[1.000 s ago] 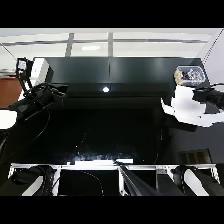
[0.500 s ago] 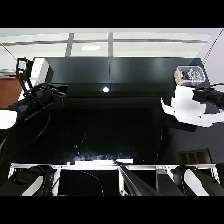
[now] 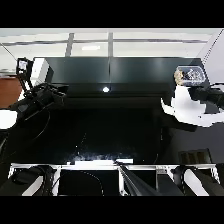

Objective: Fold the box and place the chain.

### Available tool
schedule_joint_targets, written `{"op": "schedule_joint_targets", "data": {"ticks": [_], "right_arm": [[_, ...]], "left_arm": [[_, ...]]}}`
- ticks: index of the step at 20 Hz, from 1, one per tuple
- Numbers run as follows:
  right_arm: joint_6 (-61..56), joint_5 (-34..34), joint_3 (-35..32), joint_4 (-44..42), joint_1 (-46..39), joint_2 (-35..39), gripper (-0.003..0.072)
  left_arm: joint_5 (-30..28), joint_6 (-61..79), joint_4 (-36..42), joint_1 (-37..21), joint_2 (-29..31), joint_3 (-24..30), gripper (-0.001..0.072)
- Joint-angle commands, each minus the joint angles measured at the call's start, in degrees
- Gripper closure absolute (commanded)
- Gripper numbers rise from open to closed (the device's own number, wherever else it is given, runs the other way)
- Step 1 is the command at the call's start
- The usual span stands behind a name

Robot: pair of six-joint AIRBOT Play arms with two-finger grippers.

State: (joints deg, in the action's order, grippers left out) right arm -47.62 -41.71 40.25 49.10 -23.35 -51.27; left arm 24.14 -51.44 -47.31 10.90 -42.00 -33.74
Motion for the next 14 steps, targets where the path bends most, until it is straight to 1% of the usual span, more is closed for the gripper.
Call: {"op": "schedule_joint_targets", "data": {"ticks": [1, 2, 4, 5, 6, 7, 9, 10, 11, 12, 13, 14], "right_arm": [[-4.9, 1.9, 0.1, 6.3, -2.1, 0.0, -0.0033], [-10.0, 3.5, 0.1, 11.3, -4.4, 0.0, -0.0032], [-20.8, 6.0, 0.5, 21.3, -12.6, -1.1, -0.0031], [-24.1, 4.9, 2.0, 24.2, -18.2, -2.7, -0.0031], [-25.3, 2.5, 4.0, 24.9, -23.5, -4.9, -0.0031], [-25.6, -1.2, 6.6, 24.5, -29.2, -7.6, -0.0031], [-25.1, -10.8, 12.5, 19.6, -38.8, -14.7, -0.0024], [-23.6, -17.2, 15.8, 15.3, -42.6, -19.0, -0.0025], [-19.1, -24.9, 19.2, 9.1, -45.5, -23.9, -0.0025], [-15.0, -31.8, 21.9, 3.9, -46.7, -28.3, -0.0025], [-13.3, -38.0, 24.2, 1.0, -46.8, -32.7, -0.0025], [-13.4, -42.3, 26.1, 0.7, -46.0, -36.6, -0.0024]], "left_arm": [[-1.3, 0.0, 0.0, 0.0, 0.0, 0.0, 0.0053], [-1.6, -0.2, 0.0, 0.0, 0.0, 0.0, 0.0004], [-1.5, -0.2, 0.0, 0.0, 0.0, 0.0, 0.0004], [-1.4, -0.2, 0.0, 0.0, 0.0, 0.0, 0.0004], [-1.4, -0.2, 0.0, 0.0, 0.0, 0.0, 0.0004], [-1.4, -0.2, 0.0, 0.0, 0.0, 0.0, 0.0004], [-1.4, -0.2, 0.0, 0.2, 0.0, 0.0, 0.0005], [-1.5, -0.2, 0.0, 0.2, 0.0, 0.0, 0.0005], [-1.4, -0.2, 0.0, 0.2, 0.0, 0.0, 0.0005], [-1.4, -0.2, 0.0, 0.2, 0.0, 0.0, 0.0005], [-1.4, -0.2, 0.0, 0.2, 0.0, 0.0, 0.0005], [-1.4, -0.2, 0.0, 0.2, 0.0, 0.0, 0.0005]]}}
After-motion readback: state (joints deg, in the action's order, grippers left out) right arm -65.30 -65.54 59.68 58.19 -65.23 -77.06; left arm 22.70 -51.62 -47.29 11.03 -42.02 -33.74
